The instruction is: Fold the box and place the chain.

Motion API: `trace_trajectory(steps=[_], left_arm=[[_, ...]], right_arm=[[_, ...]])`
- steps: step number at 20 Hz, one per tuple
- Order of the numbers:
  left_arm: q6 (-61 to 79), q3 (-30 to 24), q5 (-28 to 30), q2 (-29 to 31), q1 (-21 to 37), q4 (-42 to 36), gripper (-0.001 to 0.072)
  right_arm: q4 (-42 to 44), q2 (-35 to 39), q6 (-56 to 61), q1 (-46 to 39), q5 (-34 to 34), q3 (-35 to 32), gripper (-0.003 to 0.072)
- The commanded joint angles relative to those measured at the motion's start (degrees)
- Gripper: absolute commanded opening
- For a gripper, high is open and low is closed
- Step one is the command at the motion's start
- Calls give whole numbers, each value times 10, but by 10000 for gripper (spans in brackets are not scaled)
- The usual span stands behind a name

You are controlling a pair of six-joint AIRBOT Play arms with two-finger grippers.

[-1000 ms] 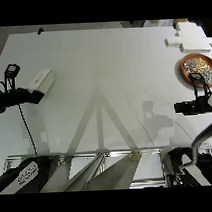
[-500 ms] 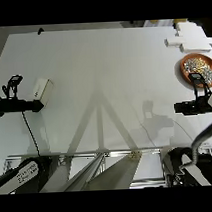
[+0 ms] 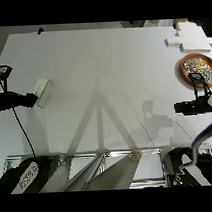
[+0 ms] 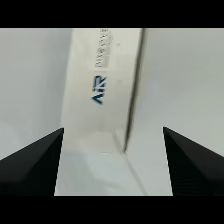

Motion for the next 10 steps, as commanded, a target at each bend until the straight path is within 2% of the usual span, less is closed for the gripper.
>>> trace_trajectory(steps=[1,2,3,5,10], left_arm=[[-4,0,-33,53,-41,0,632],[-5,0,-49,62,-50,0,484],[-5,0,-61,67,-57,1,366],[-15,0,-83,69,-60,0,343],[-43,0,-76,69,-60,11,353]], right_arm=[[0,0,0,0,0,0,12],[0,0,0,0,0,0,12],[0,0,0,0,0,0,12],[0,0,0,0,0,0,12],[0,0,0,0,0,0,12]])
